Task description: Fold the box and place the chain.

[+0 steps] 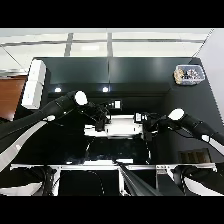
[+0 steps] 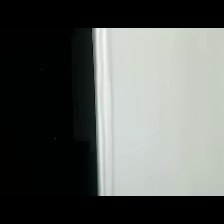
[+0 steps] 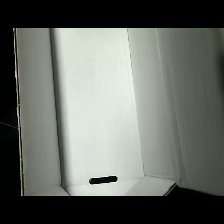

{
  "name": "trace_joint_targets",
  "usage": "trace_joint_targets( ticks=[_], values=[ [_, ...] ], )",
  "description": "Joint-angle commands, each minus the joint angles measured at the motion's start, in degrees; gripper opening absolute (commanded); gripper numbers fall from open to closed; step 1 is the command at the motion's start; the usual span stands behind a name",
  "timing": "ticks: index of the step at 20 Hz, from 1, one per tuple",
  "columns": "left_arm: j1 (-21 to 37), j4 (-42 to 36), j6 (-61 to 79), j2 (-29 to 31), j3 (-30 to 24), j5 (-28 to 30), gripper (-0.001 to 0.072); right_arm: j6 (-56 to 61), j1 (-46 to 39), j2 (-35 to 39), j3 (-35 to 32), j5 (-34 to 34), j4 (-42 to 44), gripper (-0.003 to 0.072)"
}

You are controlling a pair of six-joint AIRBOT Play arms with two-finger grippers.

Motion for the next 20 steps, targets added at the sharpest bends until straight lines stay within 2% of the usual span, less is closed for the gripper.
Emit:
trace_joint_targets(
  ticks=[1, 19, 20],
  values=[
    [-0.02, 0.04, 0.02, 0.00, 0.00, 0.02, 0.0028, 0.02, -0.02, 0.00, -0.04, -0.02, 0.04, 0.0703],
    [-0.02, 0.04, 0.02, 0.00, 0.00, 0.00, 0.0029, 2.40, 1.60, -0.07, -0.04, -2.14, -1.66, 0.0702],
    [-0.02, 0.04, 0.02, 0.00, 0.00, 0.00, 0.0028, 2.40, 1.60, -0.07, -0.04, -2.14, -1.66, 0.0616]
  ],
)
